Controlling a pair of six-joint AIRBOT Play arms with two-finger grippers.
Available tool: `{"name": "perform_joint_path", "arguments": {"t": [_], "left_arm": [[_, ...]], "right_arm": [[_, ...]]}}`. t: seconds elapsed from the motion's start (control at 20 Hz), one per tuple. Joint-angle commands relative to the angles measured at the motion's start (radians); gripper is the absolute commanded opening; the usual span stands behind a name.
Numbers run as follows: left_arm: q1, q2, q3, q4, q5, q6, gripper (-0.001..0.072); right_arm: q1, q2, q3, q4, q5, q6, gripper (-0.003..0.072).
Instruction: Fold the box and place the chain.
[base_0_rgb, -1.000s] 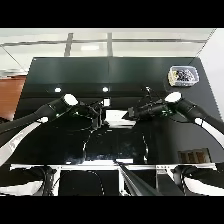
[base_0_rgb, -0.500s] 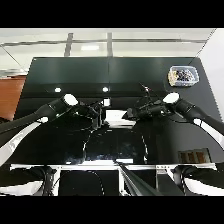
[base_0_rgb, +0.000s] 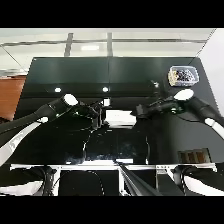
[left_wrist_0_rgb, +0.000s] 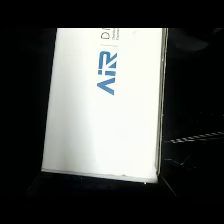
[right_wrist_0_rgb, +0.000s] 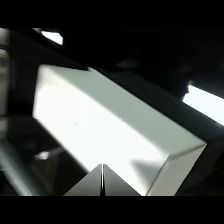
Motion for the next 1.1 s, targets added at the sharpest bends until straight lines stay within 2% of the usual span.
{"name": "perform_joint_path", "arguments": {"t": [0.0, 0.15, 0.3, 0.35, 0.4, 0.6, 0.7, 0.8, 0.9, 1.05], "left_arm": [[0.001, 0.004, 0.000, 0.000, 0.010, 0.000, 0.0395], [0.001, 0.018, 0.000, 0.000, 0.078, -0.102, 0.0400], [0.001, 0.019, 0.006, 0.000, 0.074, -0.129, 0.0430], [0.001, 0.019, 0.014, 0.001, 0.054, -0.130, 0.0623], [0.004, 0.019, 0.029, 0.001, 0.023, -0.130, 0.0711], [0.028, 0.050, 0.128, 0.077, -0.211, -0.151, 0.0711], [0.048, 0.079, 0.166, 0.098, -0.268, -0.195, 0.0711], [0.061, 0.106, 0.187, 0.056, -0.261, -0.205, 0.0710], [0.048, 0.095, 0.216, -0.050, -0.251, -0.217, 0.0708], [-0.017, 0.038, 0.249, -0.064, -0.162, -0.314, 0.0708]], "right_arm": [[-0.173, 0.122, 0.001, -0.020, 0.197, -0.021, 0.0018], [-0.306, 0.218, 0.001, -0.037, 0.232, -0.017, 0.0018], [-0.372, 0.248, 0.000, -0.035, 0.236, -0.006, 0.0018], [-0.381, 0.248, 0.000, -0.038, 0.236, -0.002, 0.0018], [-0.386, 0.248, 0.000, -0.038, 0.238, -0.002, 0.0018], [-0.386, 0.248, 0.000, -0.039, 0.246, -0.002, 0.0018], [-0.386, 0.248, 0.000, -0.039, 0.246, -0.003, 0.0018], [-0.386, 0.248, 0.000, -0.039, 0.245, -0.003, 0.0018], [-0.386, 0.248, 0.000, -0.039, 0.239, -0.003, 0.0018], [-0.386, 0.248, 0.000, -0.039, 0.238, -0.003, 0.0018]]}}
